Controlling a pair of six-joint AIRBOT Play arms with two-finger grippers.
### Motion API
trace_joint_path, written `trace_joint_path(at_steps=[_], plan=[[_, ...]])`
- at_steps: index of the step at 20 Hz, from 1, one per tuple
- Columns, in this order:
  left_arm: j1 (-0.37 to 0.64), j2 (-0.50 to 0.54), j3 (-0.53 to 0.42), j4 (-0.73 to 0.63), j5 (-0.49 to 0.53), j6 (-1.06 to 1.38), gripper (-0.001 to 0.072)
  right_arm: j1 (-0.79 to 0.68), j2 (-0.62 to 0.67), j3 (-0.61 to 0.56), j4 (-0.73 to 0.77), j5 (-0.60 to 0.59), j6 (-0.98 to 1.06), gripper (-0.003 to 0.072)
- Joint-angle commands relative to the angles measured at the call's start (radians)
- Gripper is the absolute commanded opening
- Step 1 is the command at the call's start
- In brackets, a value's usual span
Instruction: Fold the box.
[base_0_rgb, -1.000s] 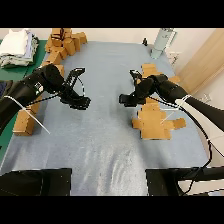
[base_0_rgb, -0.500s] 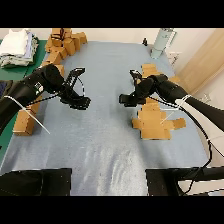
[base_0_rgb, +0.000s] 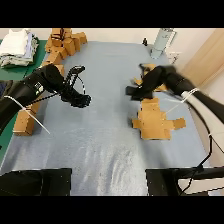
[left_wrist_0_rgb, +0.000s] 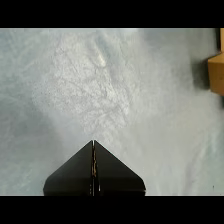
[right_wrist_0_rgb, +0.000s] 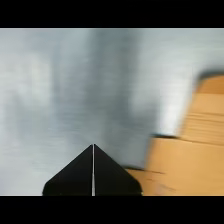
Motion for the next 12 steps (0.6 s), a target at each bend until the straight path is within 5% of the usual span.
trace_joint_path(at_steps=[1, 2, 3, 8, 12], plan=[[0.0, -0.001, 0.0, -0.003, 0.063, 0.0, 0.0013, -0.193, 0.0, 0.14, -0.299, -0.389, 0.028, 0.0316], [0.0, -0.001, 0.0, -0.01, 0.07, 0.0, 0.0013, -0.275, 0.001, 0.142, -0.364, -0.46, -0.008, 0.0568], [0.0, -0.001, 0.0, -0.028, 0.072, 0.0, 0.0013, -0.355, 0.001, 0.133, -0.379, -0.506, -0.059, 0.0591], [0.0, -0.001, 0.0, -0.133, 0.072, 0.004, 0.0015, -0.707, -0.002, -0.001, -0.158, -0.461, -0.349, 0.0589], [0.0, -0.001, 0.0, -0.165, 0.069, 0.004, 0.0016, -0.812, -0.011, -0.099, 0.101, -0.399, -0.616, 0.0525]])
